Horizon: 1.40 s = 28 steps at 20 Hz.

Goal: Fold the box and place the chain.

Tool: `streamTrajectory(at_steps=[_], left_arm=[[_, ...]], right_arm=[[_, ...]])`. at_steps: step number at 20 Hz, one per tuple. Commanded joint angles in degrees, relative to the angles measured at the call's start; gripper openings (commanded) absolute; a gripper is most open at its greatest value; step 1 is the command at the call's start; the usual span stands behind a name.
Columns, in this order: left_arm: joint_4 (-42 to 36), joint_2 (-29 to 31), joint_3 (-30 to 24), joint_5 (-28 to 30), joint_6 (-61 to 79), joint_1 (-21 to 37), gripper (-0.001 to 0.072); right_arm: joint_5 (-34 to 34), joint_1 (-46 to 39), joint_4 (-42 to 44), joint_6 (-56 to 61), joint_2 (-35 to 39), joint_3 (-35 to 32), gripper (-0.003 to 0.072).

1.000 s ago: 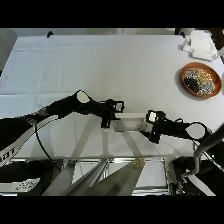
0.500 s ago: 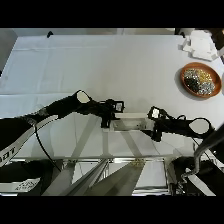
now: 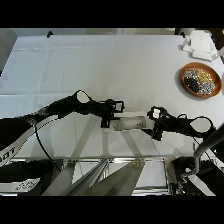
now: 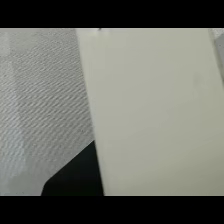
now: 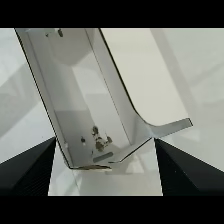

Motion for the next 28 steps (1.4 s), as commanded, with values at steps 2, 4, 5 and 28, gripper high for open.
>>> streamTrajectory(at_steps=[2,4,5,28], left_arm=[[-0.07,-0.02,0.00,0.00,0.02,0.00,0.0015],[-0.04,-0.02,0.00,0.00,0.02,0.02,0.0015],[-0.04,-0.02,0.00,0.00,0.02,0.00,0.0015],[-0.07,-0.02,0.00,-0.02,0.02,0.00,0.0015]], right_arm=[[0.48,0.00,0.81,-0.66,-0.02,0.04,0.0650],[0.66,0.00,0.76,0.92,-0.02,0.04,0.0649],[0.81,0.00,0.74,1.57,-0.02,0.04,0.0649],[-0.96,0.00,-7.93,8.11,0.00,0.00,0.0649]])
